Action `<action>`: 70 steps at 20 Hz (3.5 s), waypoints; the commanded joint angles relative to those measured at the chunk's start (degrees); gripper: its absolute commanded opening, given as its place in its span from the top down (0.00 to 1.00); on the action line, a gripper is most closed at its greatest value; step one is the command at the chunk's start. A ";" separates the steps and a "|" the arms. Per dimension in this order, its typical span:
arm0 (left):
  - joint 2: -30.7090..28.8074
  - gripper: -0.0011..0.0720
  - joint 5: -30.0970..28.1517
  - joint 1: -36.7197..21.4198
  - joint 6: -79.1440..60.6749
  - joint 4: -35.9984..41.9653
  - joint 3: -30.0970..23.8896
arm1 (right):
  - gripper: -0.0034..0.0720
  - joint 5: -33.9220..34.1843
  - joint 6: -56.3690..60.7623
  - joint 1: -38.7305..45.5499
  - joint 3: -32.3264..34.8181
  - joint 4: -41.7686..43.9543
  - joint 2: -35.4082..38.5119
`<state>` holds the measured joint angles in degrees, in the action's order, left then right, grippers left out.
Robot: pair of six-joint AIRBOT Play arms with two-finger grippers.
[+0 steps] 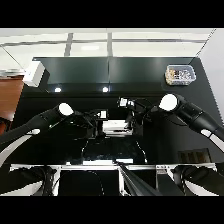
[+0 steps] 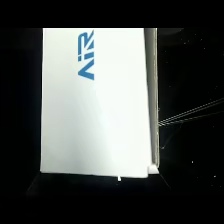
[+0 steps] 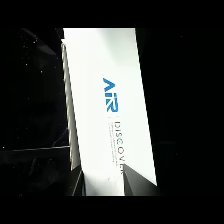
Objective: Fold the box and place the chain.
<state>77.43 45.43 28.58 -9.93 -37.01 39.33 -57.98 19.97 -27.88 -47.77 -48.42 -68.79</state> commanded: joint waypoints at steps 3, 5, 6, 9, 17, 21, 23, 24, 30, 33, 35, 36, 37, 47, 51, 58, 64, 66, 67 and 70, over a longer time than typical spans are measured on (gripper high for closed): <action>0.02 0.42 0.02 0.00 0.07 0.00 0.04 | 0.64 0.04 0.20 -0.02 0.02 -0.33 0.02; 0.02 0.42 0.04 0.00 0.09 0.00 0.04 | 0.64 -0.07 0.24 -0.04 0.02 -0.28 0.02; 0.02 0.42 0.02 0.00 0.07 0.00 0.04 | 0.63 -0.35 0.50 -0.02 0.02 -0.28 0.02; 0.02 0.42 0.02 0.00 0.07 0.00 0.04 | 0.57 -0.94 1.14 -0.02 0.02 -0.31 0.02; 0.02 0.42 0.00 0.00 0.07 0.00 0.04 | 0.53 -0.74 1.95 -0.04 0.39 -0.28 -0.42; 0.02 0.42 0.00 0.00 0.07 0.00 0.04 | 0.53 -0.57 2.10 -0.04 2.54 -0.22 -0.68; 0.02 0.42 0.00 0.00 0.09 0.00 0.04 | 0.53 -0.28 2.10 -0.02 2.45 -0.20 -0.66; 0.02 0.42 0.04 0.00 0.09 0.00 0.04 | 0.53 -0.37 2.14 -0.02 2.12 -0.02 -0.48; 0.00 0.42 0.04 0.00 0.09 0.04 0.09 | 0.68 -6.62 14.21 3.98 -1.11 1.95 4.92; 0.00 0.42 -0.02 0.00 0.09 0.04 0.09 | 0.93 -9.14 20.79 8.41 2.36 10.43 4.92; 0.00 0.42 0.00 0.00 0.11 0.04 0.09 | 0.93 -6.47 21.03 10.12 7.17 21.09 4.35; 0.00 0.42 0.00 0.00 0.11 0.04 0.09 | 0.93 -4.48 21.00 10.58 9.62 27.32 3.45; 0.00 0.42 0.00 0.00 0.11 0.04 0.09 | 0.93 -2.08 21.00 10.60 11.45 32.15 2.25; 0.00 0.42 -0.02 0.00 0.11 0.04 0.09 | 0.93 1.99 24.50 9.99 13.31 29.92 -9.94; 0.00 0.42 0.00 0.00 0.11 0.04 0.09 | 0.93 2.45 24.57 10.03 13.27 29.79 -9.90; 0.00 0.42 -0.37 0.00 2.14 0.11 0.98 | 0.93 -8.61 22.84 14.38 7.52 29.53 -1.60; -0.61 0.00 -0.98 -0.24 4.39 -1.55 5.07 | 0.93 -12.74 23.76 29.75 5.88 27.45 11.08; -2.69 0.00 0.74 -0.15 4.07 -1.44 6.82 | 0.93 -16.24 24.85 35.04 5.88 25.64 12.87; -3.72 0.00 1.33 0.13 4.02 -1.29 7.80 | 0.93 -17.75 25.44 37.18 5.88 24.52 13.31; -3.61 0.00 3.30 2.32 5.40 0.66 12.00 | 0.93 -18.47 25.92 39.74 5.95 22.77 13.35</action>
<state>74.28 46.78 29.47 -5.74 -37.65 48.01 -74.13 45.06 8.14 -41.74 -23.57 -56.62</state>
